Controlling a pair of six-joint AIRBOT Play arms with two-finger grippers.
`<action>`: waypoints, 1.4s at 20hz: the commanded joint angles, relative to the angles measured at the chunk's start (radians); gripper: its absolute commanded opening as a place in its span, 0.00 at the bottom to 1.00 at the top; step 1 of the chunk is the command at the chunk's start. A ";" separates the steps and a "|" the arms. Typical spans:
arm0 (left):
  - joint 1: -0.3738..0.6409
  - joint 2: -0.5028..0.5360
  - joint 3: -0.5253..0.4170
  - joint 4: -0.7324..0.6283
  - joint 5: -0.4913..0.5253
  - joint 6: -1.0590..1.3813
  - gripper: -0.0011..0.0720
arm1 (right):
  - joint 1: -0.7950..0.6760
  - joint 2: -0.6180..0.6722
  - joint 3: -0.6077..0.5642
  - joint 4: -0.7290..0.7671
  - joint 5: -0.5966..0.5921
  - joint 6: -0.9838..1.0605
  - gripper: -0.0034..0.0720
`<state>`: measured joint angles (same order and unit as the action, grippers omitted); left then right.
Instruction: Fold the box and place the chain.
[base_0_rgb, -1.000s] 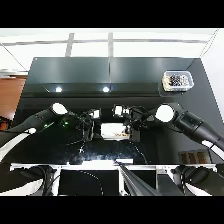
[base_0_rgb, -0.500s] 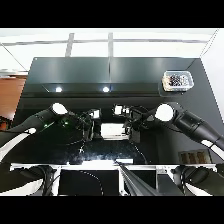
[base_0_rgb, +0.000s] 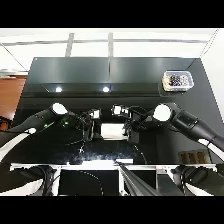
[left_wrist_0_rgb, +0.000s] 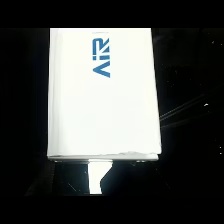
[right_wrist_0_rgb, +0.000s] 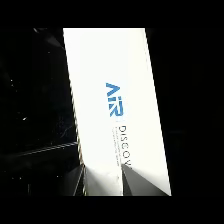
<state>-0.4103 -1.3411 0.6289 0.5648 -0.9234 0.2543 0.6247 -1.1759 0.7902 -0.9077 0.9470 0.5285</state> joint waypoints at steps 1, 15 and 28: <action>-0.001 0.001 0.000 0.000 0.000 0.000 0.59 | 0.000 -0.007 0.003 -0.005 0.008 0.055 0.38; -0.004 0.001 0.000 0.003 0.000 -0.001 0.59 | -0.145 0.005 -0.097 0.454 0.032 0.560 0.06; -0.003 0.001 0.000 0.003 0.000 -0.001 0.59 | -0.231 -0.142 -0.059 0.507 0.138 0.533 0.06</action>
<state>-0.4137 -1.3407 0.6292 0.5678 -0.9230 0.2512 0.4385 -1.3312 0.7078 -0.4034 1.0061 1.0714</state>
